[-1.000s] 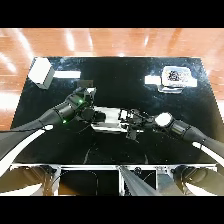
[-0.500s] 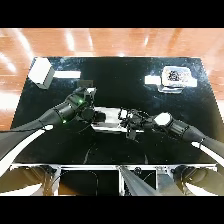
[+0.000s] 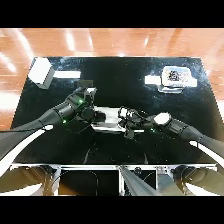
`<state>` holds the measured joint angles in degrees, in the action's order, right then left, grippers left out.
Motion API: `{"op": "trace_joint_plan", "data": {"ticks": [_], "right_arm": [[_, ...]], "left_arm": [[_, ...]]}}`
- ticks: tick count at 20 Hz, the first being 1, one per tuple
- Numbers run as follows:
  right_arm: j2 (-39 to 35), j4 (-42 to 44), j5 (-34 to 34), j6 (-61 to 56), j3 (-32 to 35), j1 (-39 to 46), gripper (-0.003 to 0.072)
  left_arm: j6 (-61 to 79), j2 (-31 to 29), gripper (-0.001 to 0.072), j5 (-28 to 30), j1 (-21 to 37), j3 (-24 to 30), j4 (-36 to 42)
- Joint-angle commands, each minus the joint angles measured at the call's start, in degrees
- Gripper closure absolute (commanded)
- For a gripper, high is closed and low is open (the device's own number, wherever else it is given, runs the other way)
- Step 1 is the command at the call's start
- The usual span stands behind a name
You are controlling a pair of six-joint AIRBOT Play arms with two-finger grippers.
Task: Fold the box and place the chain.
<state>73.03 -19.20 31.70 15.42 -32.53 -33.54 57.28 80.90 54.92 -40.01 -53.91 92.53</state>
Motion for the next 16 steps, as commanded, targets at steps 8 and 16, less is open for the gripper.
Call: {"op": "trace_joint_plan", "data": {"ticks": [8, 16], "right_arm": [[0.44, 0.81, -0.31, 0.52, -0.13, -1.03, 0.0402], [0.44, 0.74, -0.48, 0.52, -0.13, -1.03, 0.0459]], "left_arm": [[0.0, -0.02, 0.069, 0.09, -0.07, 0.02, -0.04], [0.02, -0.02, 0.0691, 0.09, -0.07, 0.02, -0.04]]}}
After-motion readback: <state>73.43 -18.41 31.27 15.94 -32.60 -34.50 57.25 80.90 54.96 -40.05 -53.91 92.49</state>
